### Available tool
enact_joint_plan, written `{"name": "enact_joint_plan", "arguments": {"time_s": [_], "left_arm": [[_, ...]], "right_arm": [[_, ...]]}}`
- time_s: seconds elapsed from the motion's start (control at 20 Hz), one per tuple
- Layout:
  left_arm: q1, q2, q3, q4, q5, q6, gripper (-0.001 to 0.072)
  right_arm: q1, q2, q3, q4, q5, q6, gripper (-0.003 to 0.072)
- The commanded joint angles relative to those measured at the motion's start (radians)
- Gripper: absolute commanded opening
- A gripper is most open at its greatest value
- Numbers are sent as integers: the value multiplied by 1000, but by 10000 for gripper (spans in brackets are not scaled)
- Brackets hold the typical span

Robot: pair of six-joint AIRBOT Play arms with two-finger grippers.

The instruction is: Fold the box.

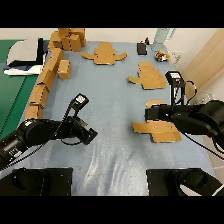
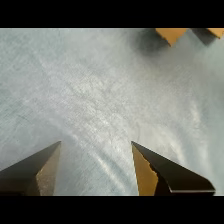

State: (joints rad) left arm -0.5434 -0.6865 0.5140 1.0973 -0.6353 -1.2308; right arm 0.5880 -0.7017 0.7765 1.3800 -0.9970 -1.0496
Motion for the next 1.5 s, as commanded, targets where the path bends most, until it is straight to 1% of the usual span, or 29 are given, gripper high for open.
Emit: {"name": "enact_joint_plan", "arguments": {"time_s": [0.0, 0.1, 0.2, 0.25, 0.3, 0.35, 0.45, 0.5, 0.55, 0.6, 0.65, 0.7, 0.75, 0.85, 0.95, 1.05, 1.1, 1.25, 1.3, 1.35, 1.4, 1.45], "left_arm": [[1, 0, 0, -34, 51, 0, 706], [1, 0, 0, -97, 54, 0, 706], [1, 0, 0, -114, 67, 0, 706], [1, 0, 0, -114, 74, 0, 706], [1, 0, 0, -114, 78, 0, 706], [1, 0, 0, -119, 80, 0, 706], [1, 0, 0, -119, 81, 0, 706], [1, 0, 0, -119, 82, 0, 706], [1, 0, 0, -119, 86, 0, 706], [1, 0, 0, -119, 91, 0, 706], [1, 0, 0, -119, 101, 0, 706], [1, 0, 0, -124, 110, 0, 706], [1, 0, 0, -137, 116, 0, 706], [1, 0, 0, -159, 125, 0, 706], [1, 0, 0, -159, 132, 0, 706], [1, 0, 0, -159, 132, 0, 706], [1, 0, 0, -159, 132, 0, 706], [1, 0, 0, -159, 135, 0, 707], [1, 0, 0, -159, 136, 0, 706], [1, 0, 0, -159, 136, 0, 706], [1, 0, 0, -164, 136, -1, 706], [1, 0, 0, -183, 136, 0, 706]], "right_arm": [[0, -29, -2, 45, 35, 92, 84], [0, -72, -2, 104, 54, 122, 94], [0, -124, -2, 118, 40, 122, 93], [-2, -144, -1, 89, 34, 122, 82], [-15, -159, 8, 15, 8, 123, 5], [-51, -169, 30, -80, -60, 122, 5], [-171, -180, 85, -249, -278, 75, 6], [-267, -191, 106, -323, -381, 14, 10], [-372, -199, 110, -364, -418, -42, 65], [-499, -208, 110, -364, -402, -110, 130], [-625, -224, 111, -337, -358, -168, 259], [-738, -244, 111, -291, -311, -220, 315], [-844, -270, 111, -229, -263, -288, 342], [-1037, -344, 111, -34, -182, -500, 354], [-1162, -419, 112, 204, -169, -777, 354], [-1231, -479, 113, 383, -161, -941, 354], [-1250, -512, 121, 416, -161, -982, 354], [-1262, -603, 171, 431, -166, -1044, 354], [-1262, -626, 186, 458, -173, -1076, 354], [-1262, -649, 199, 496, -193, -1104, 352], [-1261, -671, 208, 506, -215, -1107, 332], [-1261, -693, 211, 506, -243, -1109, 331]]}}
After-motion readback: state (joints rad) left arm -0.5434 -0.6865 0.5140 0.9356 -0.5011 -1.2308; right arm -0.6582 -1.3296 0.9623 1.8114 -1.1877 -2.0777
